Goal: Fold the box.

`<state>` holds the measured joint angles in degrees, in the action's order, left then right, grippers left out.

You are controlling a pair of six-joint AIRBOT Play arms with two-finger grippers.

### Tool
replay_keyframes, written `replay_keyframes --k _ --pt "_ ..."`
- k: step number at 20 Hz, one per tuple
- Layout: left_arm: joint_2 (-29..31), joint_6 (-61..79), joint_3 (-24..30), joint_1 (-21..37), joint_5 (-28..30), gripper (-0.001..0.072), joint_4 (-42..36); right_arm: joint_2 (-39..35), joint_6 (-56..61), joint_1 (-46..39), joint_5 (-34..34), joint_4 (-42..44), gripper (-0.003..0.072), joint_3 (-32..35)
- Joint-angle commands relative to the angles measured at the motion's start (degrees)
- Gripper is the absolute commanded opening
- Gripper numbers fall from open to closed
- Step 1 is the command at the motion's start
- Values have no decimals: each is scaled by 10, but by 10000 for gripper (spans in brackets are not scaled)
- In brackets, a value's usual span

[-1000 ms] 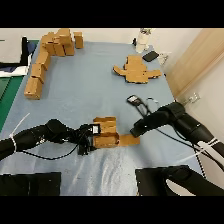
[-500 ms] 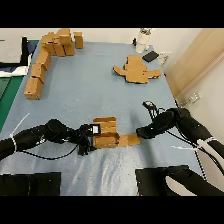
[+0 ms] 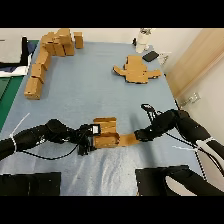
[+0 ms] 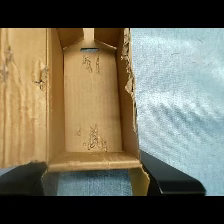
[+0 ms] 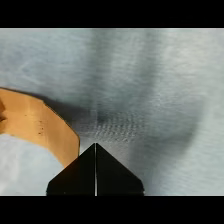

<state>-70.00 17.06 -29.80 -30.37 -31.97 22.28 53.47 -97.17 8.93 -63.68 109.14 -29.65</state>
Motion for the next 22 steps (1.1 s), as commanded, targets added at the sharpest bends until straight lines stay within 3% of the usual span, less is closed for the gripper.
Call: replay_keyframes --k 1,4,9,16,17,18,19,22 --pt "0 0 0 0 0 526 0 -17 -32 0 -35 67 4 0" --pt "0 0 0 0 0 526 0 -14 -57 8 -35 103 4 10" --pt "0 0 0 0 0 526 0 25 -80 42 37 135 4 32" --pt "0 0 0 0 0 526 0 -8 -57 84 56 144 6 -14" --pt "0 0 0 0 0 526 0 -17 -47 84 55 143 58 -16" --pt "0 0 0 0 0 526 0 -23 -33 85 53 144 243 -17" --pt "0 0 0 0 0 526 0 -27 -19 85 49 143 323 -17" --pt "0 0 0 0 0 526 0 -30 -12 85 40 150 323 -17"
